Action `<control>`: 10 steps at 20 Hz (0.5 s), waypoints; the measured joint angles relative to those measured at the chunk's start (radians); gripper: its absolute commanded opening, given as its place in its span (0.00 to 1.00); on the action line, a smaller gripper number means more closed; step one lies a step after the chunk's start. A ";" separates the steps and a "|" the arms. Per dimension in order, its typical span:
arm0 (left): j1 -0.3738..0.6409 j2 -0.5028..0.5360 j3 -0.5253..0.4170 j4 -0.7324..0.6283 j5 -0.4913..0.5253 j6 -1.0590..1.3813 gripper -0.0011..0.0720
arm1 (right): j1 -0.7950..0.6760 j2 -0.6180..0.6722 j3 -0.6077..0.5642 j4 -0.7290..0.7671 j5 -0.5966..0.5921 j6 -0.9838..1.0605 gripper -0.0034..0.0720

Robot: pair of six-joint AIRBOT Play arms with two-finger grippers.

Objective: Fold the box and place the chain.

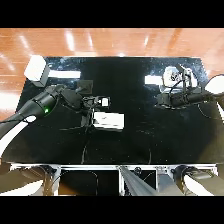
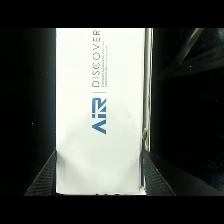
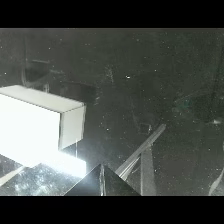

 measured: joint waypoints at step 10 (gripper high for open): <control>0.000 -0.035 0.000 -0.007 -0.005 0.000 0.05 | 0.000 0.000 0.000 -0.001 0.000 0.000 0.08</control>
